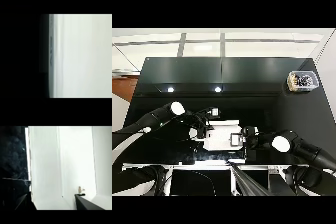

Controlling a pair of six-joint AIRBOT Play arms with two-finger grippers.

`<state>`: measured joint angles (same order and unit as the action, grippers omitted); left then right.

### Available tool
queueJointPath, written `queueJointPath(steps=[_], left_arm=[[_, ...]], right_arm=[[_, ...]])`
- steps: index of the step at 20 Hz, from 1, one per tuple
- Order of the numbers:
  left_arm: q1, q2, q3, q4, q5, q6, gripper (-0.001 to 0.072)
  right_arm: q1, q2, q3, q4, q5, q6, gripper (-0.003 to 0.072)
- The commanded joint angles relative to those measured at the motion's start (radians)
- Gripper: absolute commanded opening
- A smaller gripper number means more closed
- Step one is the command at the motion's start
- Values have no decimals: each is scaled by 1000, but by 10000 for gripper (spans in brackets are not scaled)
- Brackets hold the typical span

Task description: Fold the box and place the chain.

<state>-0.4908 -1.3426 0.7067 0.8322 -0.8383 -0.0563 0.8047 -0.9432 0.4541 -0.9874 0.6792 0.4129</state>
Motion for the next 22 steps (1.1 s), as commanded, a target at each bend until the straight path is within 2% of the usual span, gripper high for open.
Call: queueJointPath(steps=[1,7,10,16,22], left_arm=[[0,0,-1,-3,0,0,32],[0,0,-1,-3,0,0,32],[0,-1,-1,-3,1,0,32],[-1,-3,-1,-4,-1,0,32],[-1,-3,-1,-4,0,0,32]], right_arm=[[32,-37,-2,11,-49,-3,717],[31,-41,-2,12,-103,-2,711],[18,-29,5,45,-245,30,712],[-96,15,19,45,-227,32,712],[-110,5,18,89,-190,32,711]])
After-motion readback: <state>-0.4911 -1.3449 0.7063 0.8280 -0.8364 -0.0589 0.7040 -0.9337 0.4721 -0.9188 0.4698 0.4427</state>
